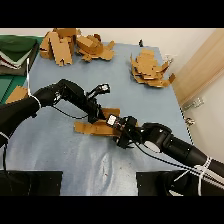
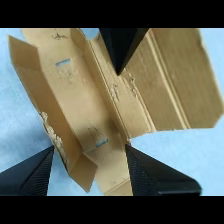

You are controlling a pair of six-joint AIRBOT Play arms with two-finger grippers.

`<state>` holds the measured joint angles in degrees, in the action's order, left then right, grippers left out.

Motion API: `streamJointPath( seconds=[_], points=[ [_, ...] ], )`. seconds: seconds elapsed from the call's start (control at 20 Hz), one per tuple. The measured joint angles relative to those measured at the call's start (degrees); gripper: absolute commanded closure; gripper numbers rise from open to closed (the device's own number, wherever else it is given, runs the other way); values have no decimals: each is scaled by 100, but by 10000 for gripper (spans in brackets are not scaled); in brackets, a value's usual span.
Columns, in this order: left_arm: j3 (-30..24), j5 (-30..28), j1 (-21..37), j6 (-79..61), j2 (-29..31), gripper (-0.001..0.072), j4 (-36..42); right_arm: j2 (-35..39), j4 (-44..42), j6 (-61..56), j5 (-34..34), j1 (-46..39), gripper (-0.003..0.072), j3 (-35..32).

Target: Fold the box.

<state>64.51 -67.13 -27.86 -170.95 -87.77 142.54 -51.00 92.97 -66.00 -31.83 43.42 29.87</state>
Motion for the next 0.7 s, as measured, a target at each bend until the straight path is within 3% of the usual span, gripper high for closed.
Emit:
streamJointPath(
  seconds=[0.25, 0.7],
  points=[
    [2, 2, 0, 0, 2, 695, 0, 22, -907, 1233, 39, -581, -34, 0],
    [0, 4, 0, 0, 0, 695, 0, -129, -3331, 3836, -85, -1604, -34, 0]
  ],
)
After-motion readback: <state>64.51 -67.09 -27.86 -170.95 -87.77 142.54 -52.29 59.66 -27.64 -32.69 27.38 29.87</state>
